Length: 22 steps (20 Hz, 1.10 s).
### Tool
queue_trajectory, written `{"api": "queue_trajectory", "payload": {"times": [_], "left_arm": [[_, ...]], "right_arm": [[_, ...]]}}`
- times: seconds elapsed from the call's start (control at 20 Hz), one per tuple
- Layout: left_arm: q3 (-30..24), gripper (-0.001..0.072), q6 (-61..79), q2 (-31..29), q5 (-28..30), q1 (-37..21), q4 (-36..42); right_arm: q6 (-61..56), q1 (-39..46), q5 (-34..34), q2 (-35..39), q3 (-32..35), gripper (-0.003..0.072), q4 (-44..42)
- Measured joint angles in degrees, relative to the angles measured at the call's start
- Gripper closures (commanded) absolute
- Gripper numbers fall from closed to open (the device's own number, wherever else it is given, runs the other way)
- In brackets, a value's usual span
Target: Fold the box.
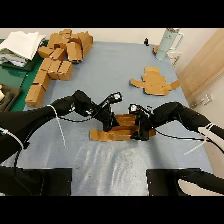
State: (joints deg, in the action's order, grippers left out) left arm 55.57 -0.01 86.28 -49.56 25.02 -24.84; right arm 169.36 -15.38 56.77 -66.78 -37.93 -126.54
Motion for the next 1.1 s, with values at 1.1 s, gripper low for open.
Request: {"api": "queue_trajectory", "payload": {"times": [1.1], "left_arm": [[0.0, 0.0693, 0.0, 0.0, 0.0, 0.0, 0.0]], "right_arm": [[2.7, -3.9, -4.7, -0.3, 1.2, 0.0044, 7.1]]}}
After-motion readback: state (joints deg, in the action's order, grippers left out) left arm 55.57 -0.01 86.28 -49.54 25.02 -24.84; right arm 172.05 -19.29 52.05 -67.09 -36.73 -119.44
